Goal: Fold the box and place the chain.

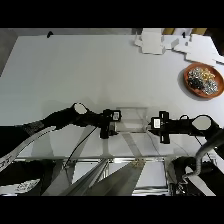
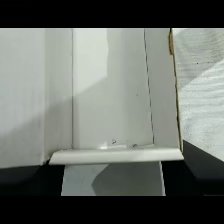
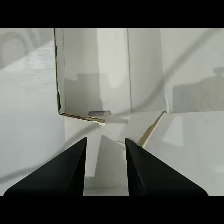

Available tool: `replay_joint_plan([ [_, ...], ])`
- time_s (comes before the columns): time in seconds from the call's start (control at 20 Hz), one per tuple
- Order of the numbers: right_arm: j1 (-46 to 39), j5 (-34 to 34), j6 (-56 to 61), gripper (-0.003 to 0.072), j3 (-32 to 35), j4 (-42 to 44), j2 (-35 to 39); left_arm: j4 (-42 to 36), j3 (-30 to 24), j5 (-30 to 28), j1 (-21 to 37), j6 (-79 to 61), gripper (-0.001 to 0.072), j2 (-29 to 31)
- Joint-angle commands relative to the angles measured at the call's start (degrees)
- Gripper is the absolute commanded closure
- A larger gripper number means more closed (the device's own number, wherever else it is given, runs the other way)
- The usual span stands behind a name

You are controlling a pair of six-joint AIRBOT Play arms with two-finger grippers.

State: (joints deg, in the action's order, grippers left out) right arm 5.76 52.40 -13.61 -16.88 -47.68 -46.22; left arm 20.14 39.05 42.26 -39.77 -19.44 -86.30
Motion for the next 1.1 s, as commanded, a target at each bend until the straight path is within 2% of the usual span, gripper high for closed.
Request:
replay_joint_plan([
  [0.0,-0.4,0.7,-1.7,0.0389,0.0,2.0,-0.6,0.0,0.0,0.0,0.0,0.0,0.0436,0.0],
  [0.1,-0.4,2.2,-1.6,0.0393,0.0,0.5,-0.1,0.0,0.0,0.0,0.0,0.0,0.0436,0.0],
  [0.35,-0.4,4.0,1.6,0.0405,0.0,-1.2,8.3,0.0,0.0,0.0,0.0,0.0,0.0436,0.0],
  [0.8,-3.6,5.2,1.5,0.0433,0.0,-0.3,7.1,0.0,0.0,0.0,0.0,0.0,0.0436,0.0],
  [1.05,-3.5,4.9,-0.1,0.047,0.0,2.5,0.6,0.0,0.0,0.0,0.0,0.0,0.0436,0.0],
])
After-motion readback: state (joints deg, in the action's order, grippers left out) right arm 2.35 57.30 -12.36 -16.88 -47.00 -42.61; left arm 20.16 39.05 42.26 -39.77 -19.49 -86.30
